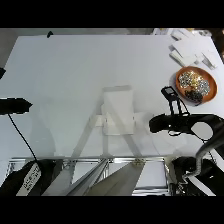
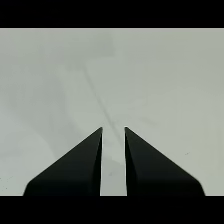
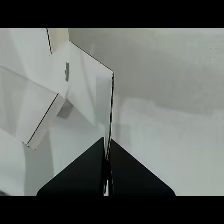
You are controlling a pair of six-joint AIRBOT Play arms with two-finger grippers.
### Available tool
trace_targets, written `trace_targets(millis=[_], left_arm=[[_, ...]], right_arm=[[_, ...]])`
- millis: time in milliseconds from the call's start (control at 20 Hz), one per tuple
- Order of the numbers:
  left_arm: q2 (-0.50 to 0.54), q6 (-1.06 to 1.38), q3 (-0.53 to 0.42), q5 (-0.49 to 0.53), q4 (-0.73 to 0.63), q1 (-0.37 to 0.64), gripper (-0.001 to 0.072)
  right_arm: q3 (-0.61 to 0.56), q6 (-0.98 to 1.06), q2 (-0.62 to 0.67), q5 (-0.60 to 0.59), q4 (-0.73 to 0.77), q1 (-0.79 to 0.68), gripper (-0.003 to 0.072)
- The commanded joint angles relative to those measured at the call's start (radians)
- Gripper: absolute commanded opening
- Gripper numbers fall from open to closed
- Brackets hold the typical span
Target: Fold the box and place the chain.
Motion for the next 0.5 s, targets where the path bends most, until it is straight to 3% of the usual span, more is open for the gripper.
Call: trace_targets(millis=[0, 250, 300, 350, 450], left_arm=[[-0.001, -0.003, 0.000, -0.001, -0.090, 0.000, 0.0152], [-0.059, 0.045, -0.001, -0.040, -0.354, -0.040, 0.0156], [-0.102, 0.089, 0.000, -0.058, -0.417, -0.074, 0.0180], [-0.163, 0.135, 0.000, -0.082, -0.496, -0.124, 0.0273], [-0.307, 0.249, 0.001, -0.101, -0.654, -0.256, 0.0341]], right_arm=[[-0.077, 0.006, -0.013, -0.082, 0.026, 0.012, 0.0014], [-0.082, -0.003, -0.015, -0.152, 0.087, 0.012, 0.0015], [-0.082, -0.006, -0.015, -0.146, 0.087, 0.012, 0.0015], [-0.082, -0.032, -0.015, -0.141, 0.093, 0.012, 0.0015], [-0.082, -0.068, -0.015, -0.140, 0.109, 0.012, 0.0015]])
